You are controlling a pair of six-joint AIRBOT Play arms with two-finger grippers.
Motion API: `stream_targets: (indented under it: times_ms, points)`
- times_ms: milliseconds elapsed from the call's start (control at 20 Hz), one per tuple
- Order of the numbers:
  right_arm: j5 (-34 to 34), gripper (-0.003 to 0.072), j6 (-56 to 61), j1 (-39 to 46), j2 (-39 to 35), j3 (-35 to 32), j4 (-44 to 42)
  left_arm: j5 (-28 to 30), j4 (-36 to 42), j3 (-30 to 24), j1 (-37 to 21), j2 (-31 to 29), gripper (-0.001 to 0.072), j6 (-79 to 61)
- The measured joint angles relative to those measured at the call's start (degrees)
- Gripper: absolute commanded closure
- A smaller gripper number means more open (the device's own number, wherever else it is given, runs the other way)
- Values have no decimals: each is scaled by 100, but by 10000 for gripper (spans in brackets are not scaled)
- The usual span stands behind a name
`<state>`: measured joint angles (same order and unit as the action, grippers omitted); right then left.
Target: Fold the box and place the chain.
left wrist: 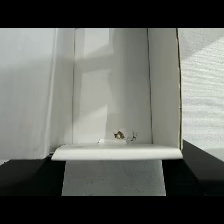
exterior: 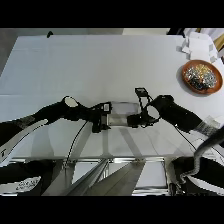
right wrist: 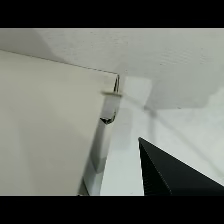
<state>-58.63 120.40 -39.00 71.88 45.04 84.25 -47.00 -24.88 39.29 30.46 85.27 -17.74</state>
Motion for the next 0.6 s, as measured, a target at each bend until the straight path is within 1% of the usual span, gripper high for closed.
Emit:
stream_targets:
  times_ms: [150, 200, 400, 450, 500, 600]
  points:
    - [17, 260, 256, -42, 28, 35, 114, 0, 0, 0, 0, 0, 566, 2]
    - [35, 286, 313, -50, 50, 68, 142, 0, 0, 0, 0, 0, 566, 0]
    - [96, 296, 459, -149, 221, 216, 190, 0, 0, 0, 0, 0, 566, -2]
    - [101, 308, 476, -173, 260, 232, 197, 0, 0, 0, 0, 0, 566, -2]
    - [105, 355, 487, -190, 299, 247, 221, 0, 0, 0, 0, 0, 566, -2]
    - [114, 386, 520, -219, 354, 260, 251, 2, -2, 0, 0, 0, 566, -2]
